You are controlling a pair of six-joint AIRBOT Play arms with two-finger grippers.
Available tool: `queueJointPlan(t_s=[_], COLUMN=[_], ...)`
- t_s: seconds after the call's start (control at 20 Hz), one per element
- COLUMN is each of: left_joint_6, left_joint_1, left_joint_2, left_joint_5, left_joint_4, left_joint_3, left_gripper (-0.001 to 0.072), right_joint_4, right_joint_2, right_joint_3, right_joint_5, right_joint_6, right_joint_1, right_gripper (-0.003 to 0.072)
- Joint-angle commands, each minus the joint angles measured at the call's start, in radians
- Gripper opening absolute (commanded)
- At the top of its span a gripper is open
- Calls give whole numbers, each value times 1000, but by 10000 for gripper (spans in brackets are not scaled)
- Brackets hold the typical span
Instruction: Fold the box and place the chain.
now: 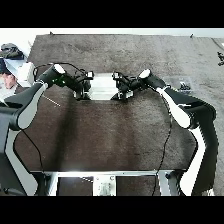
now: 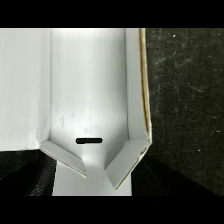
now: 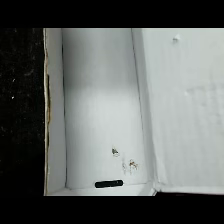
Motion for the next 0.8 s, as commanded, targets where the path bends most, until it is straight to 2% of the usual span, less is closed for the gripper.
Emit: queueJointPlan(t_s=[0.0, 0.5, 0.55, 0.6, 0.65, 0.75], left_joint_6=[1, 0, 0, 1, 1, 0], left_joint_1=[-2, -2, -2, -2, -2, -2], left_joint_2=[0, 0, 0, 0, 0, 0], left_joint_5=[27, 50, 49, 47, 46, 44], left_joint_4=[3, 26, 24, 24, 23, 16], left_joint_3=[-7, -7, -7, -7, -7, -7], left_gripper=[529, 528, 502, 323, 285, 286], right_joint_4=[0, 0, 0, 0, 0, 0], right_joint_2=[0, 0, 0, 0, 0, 0], right_joint_3=[0, 0, 0, 0, 0, 0], right_joint_5=[0, 0, 0, 0, 0, 0], right_joint_6=[0, 0, 0, 0, 0, 0], right_joint_1=[0, 0, 0, 0, 0, 0], right_gripper=[274, 274, 274, 274, 275, 274])
